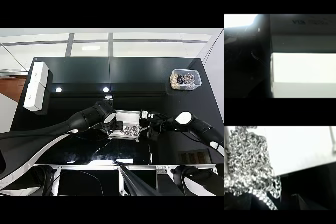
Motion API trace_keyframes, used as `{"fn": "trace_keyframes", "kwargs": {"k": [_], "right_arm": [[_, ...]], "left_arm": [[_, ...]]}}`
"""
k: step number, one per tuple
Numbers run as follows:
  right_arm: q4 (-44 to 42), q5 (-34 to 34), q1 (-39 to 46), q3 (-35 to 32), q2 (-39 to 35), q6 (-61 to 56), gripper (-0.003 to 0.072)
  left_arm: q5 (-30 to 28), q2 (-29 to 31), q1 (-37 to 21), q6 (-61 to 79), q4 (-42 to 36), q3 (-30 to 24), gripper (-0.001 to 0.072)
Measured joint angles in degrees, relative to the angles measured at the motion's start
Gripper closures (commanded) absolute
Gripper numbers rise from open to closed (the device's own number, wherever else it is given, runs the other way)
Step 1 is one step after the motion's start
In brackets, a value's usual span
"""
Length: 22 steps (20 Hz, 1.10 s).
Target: Fold the box and place the chain.
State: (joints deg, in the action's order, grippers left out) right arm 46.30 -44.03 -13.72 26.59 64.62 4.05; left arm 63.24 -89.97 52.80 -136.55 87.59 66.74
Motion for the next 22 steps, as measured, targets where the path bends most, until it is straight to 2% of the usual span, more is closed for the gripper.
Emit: {"fn": "trace_keyframes", "kwargs": {"k": [4, 5, 7, 8, 9, 10, 11, 17, 22], "right_arm": [[-0.37, 0.98, -0.98, 0.00, 0.66, 1.05, -0.0023], [-0.22, 1.25, -1.44, 0.00, 0.74, 1.33, 0.0074], [-0.04, 1.16, -2.36, -0.02, 0.85, 1.68, 0.0348], [-0.04, 1.09, -2.69, -0.02, 0.92, 1.77, 0.0550], [-0.02, 1.20, -2.93, -0.02, 0.98, 1.88, 0.0606], [0.15, 1.11, -3.04, 0.00, 0.98, 1.97, 0.0608], [0.35, 1.03, -3.17, 0.00, 0.98, 1.97, 0.0645], [0.85, 0.20, -3.15, 0.00, 0.66, 1.01, 0.0646], [1.60, -0.50, 0.11, 0.04, -3.93, -3.21, 0.0646]], "left_arm": [[0.00, 0.00, 0.00, -0.02, 0.00, 0.00, 0.0677], [0.09, 0.02, 0.00, 0.00, 0.00, 0.00, 0.0677], [0.28, 0.02, 0.00, 0.00, 0.04, 0.00, 0.0677], [0.28, 0.02, -0.02, -0.07, 0.04, 0.00, 0.0676], [0.15, 0.02, 0.00, -0.07, 0.04, 0.00, 0.0677], [0.15, 0.00, 0.00, -0.07, 0.02, 0.00, 0.0677], [0.13, 0.02, 0.00, -0.07, 0.04, 0.00, 0.0677], [-0.07, 0.02, 0.00, 0.04, 0.00, 0.00, 0.0676], [-0.09, 0.02, 0.00, 0.04, 0.00, 0.00, 0.0676]]}}
